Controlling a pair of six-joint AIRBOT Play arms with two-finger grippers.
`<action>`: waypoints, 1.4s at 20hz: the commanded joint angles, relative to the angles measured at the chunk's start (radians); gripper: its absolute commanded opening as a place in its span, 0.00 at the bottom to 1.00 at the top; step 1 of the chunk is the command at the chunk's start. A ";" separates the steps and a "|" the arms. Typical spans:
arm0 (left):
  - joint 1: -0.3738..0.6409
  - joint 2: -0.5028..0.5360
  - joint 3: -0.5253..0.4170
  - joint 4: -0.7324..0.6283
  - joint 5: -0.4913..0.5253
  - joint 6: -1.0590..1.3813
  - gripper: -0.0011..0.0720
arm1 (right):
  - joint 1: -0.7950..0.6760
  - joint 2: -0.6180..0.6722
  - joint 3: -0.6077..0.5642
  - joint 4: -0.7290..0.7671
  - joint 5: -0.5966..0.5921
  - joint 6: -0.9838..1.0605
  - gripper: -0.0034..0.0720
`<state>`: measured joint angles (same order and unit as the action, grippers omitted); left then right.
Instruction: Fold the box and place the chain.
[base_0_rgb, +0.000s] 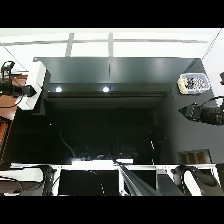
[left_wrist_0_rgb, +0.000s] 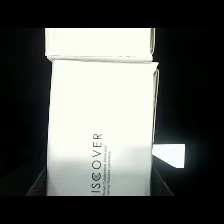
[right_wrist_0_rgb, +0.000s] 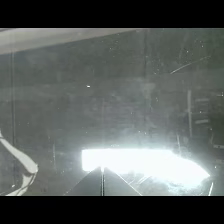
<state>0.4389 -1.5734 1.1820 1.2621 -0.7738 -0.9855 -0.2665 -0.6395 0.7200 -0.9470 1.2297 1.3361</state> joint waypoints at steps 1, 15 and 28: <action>-0.012 -0.036 0.029 -0.024 0.067 0.036 0.79 | 0.000 -0.001 0.000 0.000 0.000 0.017 0.06; -0.159 0.415 0.074 -0.102 -0.383 -0.275 0.05 | 0.006 0.005 0.091 -0.013 -0.045 -0.143 0.06; -0.437 0.934 -0.629 -0.200 0.109 -0.144 0.05 | 0.086 0.002 -0.070 -0.058 -0.534 -0.398 0.07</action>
<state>0.0135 -0.6788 0.5991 1.0679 -0.7090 -1.1339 -0.1837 -0.6369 0.6598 -0.9928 0.7334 0.9493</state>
